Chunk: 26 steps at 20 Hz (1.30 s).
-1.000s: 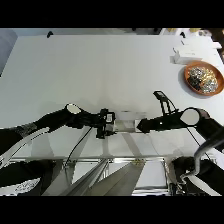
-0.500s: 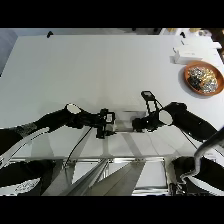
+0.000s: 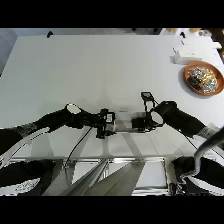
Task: Fold the box and place the chain.
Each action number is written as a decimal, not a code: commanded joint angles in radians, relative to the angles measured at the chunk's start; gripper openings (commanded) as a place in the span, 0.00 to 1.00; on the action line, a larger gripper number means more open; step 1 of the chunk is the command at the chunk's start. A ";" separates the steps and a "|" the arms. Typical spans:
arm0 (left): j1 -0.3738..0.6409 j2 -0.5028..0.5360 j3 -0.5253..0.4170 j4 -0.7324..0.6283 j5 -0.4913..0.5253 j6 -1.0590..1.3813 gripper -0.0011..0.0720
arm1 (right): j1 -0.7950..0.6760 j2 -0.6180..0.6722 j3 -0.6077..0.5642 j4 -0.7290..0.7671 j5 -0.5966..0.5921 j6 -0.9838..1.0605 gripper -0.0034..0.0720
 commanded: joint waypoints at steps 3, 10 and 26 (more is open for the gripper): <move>0.000 0.000 0.000 0.000 0.000 0.000 0.30 | 0.018 -0.019 0.020 -0.042 -0.009 0.017 0.09; 0.000 0.000 0.000 0.000 -0.001 0.000 0.30 | 0.033 -0.047 0.020 -0.042 0.027 0.014 0.36; 0.000 0.000 0.000 0.000 0.000 0.000 0.30 | 0.029 0.084 0.291 -0.070 0.443 -0.319 0.50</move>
